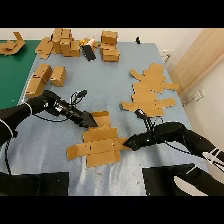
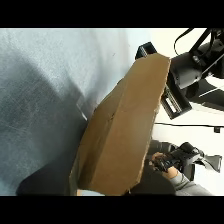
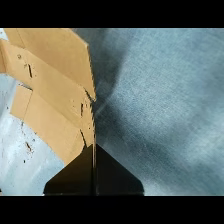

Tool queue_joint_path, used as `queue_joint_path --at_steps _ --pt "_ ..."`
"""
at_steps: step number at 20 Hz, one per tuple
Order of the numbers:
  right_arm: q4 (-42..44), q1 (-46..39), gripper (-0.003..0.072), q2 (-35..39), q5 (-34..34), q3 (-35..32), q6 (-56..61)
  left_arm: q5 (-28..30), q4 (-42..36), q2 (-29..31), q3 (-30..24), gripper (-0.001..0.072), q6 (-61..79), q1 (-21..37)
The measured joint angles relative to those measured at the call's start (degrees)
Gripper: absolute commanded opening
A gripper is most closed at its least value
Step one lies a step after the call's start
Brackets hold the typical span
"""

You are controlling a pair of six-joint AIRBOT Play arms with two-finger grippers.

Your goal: Fold the box.

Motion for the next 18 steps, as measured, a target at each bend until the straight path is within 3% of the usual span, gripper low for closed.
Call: queue_joint_path --at_steps 2,10,12,13,18 --pt "0.0 0.0 0.0002 0.0 0.07 0.02 0.0 -0.07 0.02 0.0 0.0 0.0013 0.22 0.0" --pt "-0.02 0.0 0.0012 0.0 0.35 0.0 0.02 -0.28 -0.09 0.0 0.0 0.0014 1.86 0.0" --pt "0.0 0.0 0.0286 0.0 0.68 0.0 0.09 -0.26 0.07 0.0 0.0 0.0013 2.67 0.0" --pt "-0.04 -0.04 0.0343 0.0 0.98 0.02 0.42 0.04 0.15 0.0 0.0 0.0013 3.26 0.0" --pt "-3.58 -2.95 0.0343 0.0 1.27 3.52 7.52 4.37 -0.63 3.89 0.11 0.0012 10.6 -2.99"
